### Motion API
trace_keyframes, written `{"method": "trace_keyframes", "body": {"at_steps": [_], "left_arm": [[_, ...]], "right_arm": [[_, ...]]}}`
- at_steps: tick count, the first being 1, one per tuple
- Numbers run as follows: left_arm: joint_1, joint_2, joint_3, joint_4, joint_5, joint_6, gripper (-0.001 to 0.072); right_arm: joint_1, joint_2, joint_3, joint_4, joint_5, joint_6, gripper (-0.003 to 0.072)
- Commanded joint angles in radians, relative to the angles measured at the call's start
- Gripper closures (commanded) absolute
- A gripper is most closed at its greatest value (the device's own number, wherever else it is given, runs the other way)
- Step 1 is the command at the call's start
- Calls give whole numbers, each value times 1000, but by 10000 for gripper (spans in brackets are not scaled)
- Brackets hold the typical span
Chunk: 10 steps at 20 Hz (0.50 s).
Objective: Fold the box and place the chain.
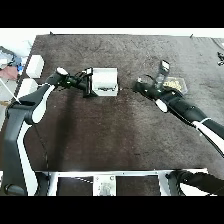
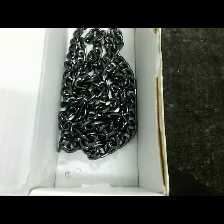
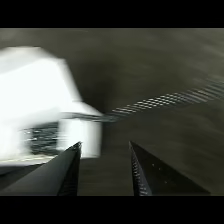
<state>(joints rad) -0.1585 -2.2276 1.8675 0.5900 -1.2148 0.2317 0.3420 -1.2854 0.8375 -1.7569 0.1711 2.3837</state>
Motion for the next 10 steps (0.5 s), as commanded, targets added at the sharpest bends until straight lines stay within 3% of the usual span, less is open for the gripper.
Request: {"method": "trace_keyframes", "body": {"at_steps": [1,7,10], "left_arm": [[0,0,0,0,0,0,637],[0,0,0,0,0,0,637],[0,0,0,0,0,0,637]], "right_arm": [[-143,-2,-118,6,-113,78,312],[-269,-176,-110,86,-368,79,312],[-274,-261,-40,90,-388,92,313]]}}
